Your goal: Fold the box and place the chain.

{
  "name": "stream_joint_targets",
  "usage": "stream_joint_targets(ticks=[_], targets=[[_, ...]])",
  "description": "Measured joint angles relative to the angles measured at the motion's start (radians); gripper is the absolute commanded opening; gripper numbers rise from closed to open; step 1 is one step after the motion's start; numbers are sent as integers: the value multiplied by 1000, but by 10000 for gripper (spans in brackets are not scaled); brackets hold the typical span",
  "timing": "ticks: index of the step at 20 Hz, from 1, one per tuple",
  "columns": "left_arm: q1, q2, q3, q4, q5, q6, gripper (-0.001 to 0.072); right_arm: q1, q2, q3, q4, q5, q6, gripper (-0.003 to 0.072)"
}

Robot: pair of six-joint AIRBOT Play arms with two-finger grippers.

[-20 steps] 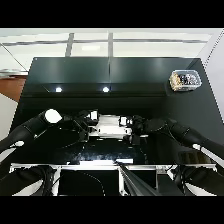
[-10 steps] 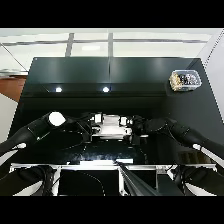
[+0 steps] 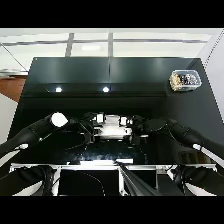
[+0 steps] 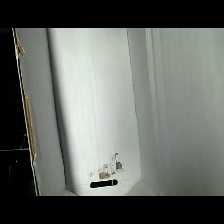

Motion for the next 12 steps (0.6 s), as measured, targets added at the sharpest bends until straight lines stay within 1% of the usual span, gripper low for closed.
stream_joint_targets(ticks=[3,4,5,6,8,10,11,12], targets=[[-2,-1,0,11,4,0,228,0,0,0,0,0,0,463],[-2,-1,0,15,6,0,282,0,0,0,0,0,0,463],[-2,-1,0,18,6,0,411,0,0,0,0,0,0,463],[-2,-1,0,21,6,0,436,0,0,0,0,0,0,463],[-2,-1,0,23,6,0,434,0,0,0,0,0,0,463],[-3,-1,0,26,7,0,348,0,0,0,0,0,0,463],[-3,-1,0,29,8,0,335,0,0,0,0,0,0,463],[-3,-1,0,29,8,0,174,0,0,0,0,0,0,463]])
